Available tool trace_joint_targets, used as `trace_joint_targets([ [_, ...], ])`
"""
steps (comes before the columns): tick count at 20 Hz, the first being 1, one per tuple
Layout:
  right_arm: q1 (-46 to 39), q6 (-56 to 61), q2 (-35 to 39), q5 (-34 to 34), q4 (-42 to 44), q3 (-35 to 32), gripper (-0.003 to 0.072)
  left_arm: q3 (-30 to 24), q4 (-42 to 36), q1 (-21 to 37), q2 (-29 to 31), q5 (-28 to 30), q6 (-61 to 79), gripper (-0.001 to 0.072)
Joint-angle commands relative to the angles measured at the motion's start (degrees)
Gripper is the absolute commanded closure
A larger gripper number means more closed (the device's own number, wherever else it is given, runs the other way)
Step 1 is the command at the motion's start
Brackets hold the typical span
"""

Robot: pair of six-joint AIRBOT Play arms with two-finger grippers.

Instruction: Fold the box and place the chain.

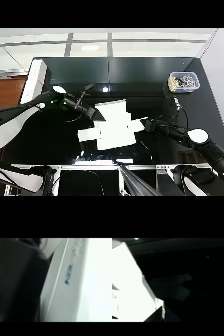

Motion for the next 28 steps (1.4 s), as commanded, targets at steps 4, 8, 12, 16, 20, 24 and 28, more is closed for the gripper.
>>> trace_joint_targets([
  [4,0.04,0.0,0.04,-0.04,0.02,-0.04,0.067,5.84,6.1,-2.95,-3.26,-3.8,4.09,0.0582],
  [8,-0.79,-0.02,0.09,0.31,-3.04,0.81,-0.0029,8.41,9.86,-2.93,-2.89,-4.7,4.26,0.0686],
  [12,-6.23,-0.39,0.09,16.02,-21.84,11.82,-0.0028,6.91,10.54,-3.48,3.21,-3.06,3.93,0.0689],
  [16,-6.73,-13.03,0.07,21.62,-35.93,18.4,-0.0027,-10.27,3.34,-6.88,18.34,22.14,21.38,0.0682],
  [20,-5.49,-23.06,-0.9,21.49,-36.63,16.59,-0.0021,-13.49,2.19,-8.2,19.82,26.38,49.31,0.0683],
  [24,-0.02,-34.67,-1.16,21.66,-36.68,12.9,-0.0021,-12.04,2.58,-8.7,15.06,27.91,49.31,0.0683],
  [28,6.05,-36.74,-2.27,20.79,-37.46,10.86,-0.0021,-9.64,6.32,-8.76,12.87,26.49,48.11,0.0682],
])
